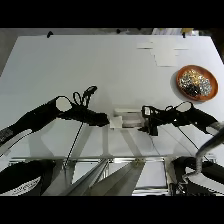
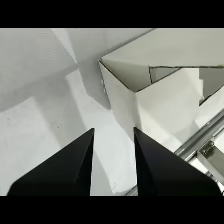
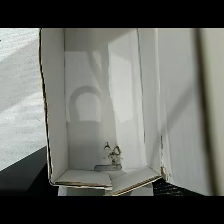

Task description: Fold the box and place the chain.

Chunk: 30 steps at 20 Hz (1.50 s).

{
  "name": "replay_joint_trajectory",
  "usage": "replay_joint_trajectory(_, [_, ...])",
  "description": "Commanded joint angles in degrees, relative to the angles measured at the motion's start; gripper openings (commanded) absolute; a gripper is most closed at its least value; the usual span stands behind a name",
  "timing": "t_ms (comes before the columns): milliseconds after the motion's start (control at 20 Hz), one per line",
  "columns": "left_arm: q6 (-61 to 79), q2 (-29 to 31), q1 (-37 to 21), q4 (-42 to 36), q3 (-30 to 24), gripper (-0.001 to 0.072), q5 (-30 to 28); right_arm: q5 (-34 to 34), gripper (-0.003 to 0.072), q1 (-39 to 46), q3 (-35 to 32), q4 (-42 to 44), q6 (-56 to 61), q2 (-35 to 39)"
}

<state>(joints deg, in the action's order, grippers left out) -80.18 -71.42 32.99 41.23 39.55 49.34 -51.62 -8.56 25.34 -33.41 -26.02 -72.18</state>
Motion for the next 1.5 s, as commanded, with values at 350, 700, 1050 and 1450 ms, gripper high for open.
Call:
replay_joint_trajectory(350, [-1.16, 0.74, 2.40, -0.87, 0.76, 0.0297, 0.83, -0.04, 0.0366, 0.00, 0.02, 0.02, 0.02, 0.04])
replay_joint_trajectory(700, [-4.11, -1.84, 4.20, 1.07, 3.98, 0.0359, -0.04, -0.04, 0.0366, 0.00, 0.02, 0.02, 0.02, 0.04])
replay_joint_trajectory(1050, [-10.67, -5.33, 7.61, 5.75, 8.96, 0.0360, -0.09, -0.04, 0.0366, 0.00, 0.02, 0.02, 0.02, 0.04])
replay_joint_trajectory(1450, [-22.93, -6.40, 9.03, 13.70, 10.86, 0.0360, -0.07, -0.04, 0.0366, 0.00, 0.00, 0.02, 0.02, 0.04])
